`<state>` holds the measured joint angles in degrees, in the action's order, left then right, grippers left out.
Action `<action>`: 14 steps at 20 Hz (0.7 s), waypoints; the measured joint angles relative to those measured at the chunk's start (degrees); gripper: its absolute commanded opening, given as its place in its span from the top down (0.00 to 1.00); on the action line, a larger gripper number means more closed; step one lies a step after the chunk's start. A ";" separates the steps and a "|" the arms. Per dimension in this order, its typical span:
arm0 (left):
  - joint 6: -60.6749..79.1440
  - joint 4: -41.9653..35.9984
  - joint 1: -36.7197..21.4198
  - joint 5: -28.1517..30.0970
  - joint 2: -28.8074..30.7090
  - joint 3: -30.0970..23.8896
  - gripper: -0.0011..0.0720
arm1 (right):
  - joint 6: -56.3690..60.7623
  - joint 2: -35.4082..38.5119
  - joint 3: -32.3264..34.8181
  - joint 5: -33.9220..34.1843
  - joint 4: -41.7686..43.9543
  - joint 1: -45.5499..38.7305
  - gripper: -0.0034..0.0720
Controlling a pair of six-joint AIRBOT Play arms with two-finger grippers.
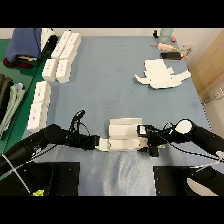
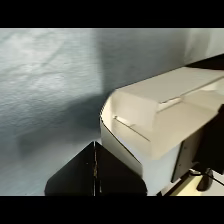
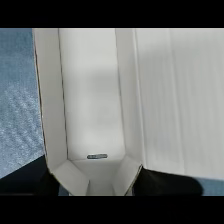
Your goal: Fold the box.
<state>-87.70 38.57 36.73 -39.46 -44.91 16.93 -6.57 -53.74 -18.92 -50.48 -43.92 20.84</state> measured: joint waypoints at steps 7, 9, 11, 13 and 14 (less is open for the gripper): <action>1.36 -4.63 2.10 2.62 -0.02 0.15 0.37 | 0.00 0.00 0.00 0.00 -0.02 0.00 0.26; 1.14 -5.11 2.25 2.80 -0.02 0.17 0.36 | 0.00 0.00 0.00 0.00 -0.02 -0.02 0.25; 0.96 -5.49 2.25 2.97 -0.02 0.39 0.36 | -0.02 0.00 0.00 0.00 -0.02 -0.02 0.26; 0.83 -5.88 2.29 2.97 -0.02 0.76 0.36 | 0.00 0.00 0.00 0.00 -0.02 0.00 0.26; 0.72 -6.03 2.29 2.99 -0.02 1.01 0.36 | 0.00 0.00 0.00 0.00 -0.02 0.00 0.26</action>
